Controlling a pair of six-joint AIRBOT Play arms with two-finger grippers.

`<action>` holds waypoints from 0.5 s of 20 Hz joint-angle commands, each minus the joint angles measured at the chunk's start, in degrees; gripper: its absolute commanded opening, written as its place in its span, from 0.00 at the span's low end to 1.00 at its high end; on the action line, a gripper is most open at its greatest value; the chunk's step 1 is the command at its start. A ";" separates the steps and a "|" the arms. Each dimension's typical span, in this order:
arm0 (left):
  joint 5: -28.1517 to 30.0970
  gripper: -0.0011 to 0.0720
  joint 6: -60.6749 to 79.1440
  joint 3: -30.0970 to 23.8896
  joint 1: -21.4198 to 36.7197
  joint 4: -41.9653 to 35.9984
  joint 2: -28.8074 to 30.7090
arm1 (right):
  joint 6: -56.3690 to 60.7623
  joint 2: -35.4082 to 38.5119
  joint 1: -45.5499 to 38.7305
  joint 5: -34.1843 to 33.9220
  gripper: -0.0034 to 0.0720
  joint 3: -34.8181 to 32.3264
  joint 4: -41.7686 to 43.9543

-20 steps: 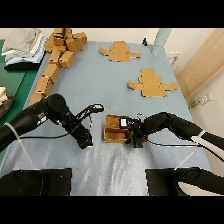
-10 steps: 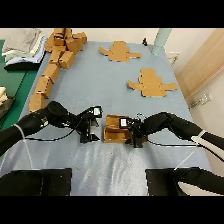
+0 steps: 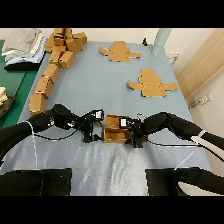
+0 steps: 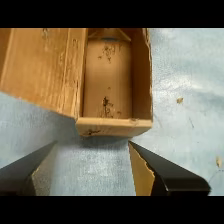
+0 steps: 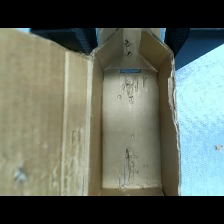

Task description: Fold the box.

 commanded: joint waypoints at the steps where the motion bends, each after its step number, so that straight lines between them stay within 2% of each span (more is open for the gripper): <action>1: -0.02 0.98 1.07 -0.02 -1.22 -1.73 -0.44 | 0.02 0.02 0.00 0.04 0.71 0.04 0.02; 10: 2.01 0.98 0.35 -0.09 -3.06 -0.96 -0.96 | 0.02 0.02 0.00 0.04 0.71 0.04 0.02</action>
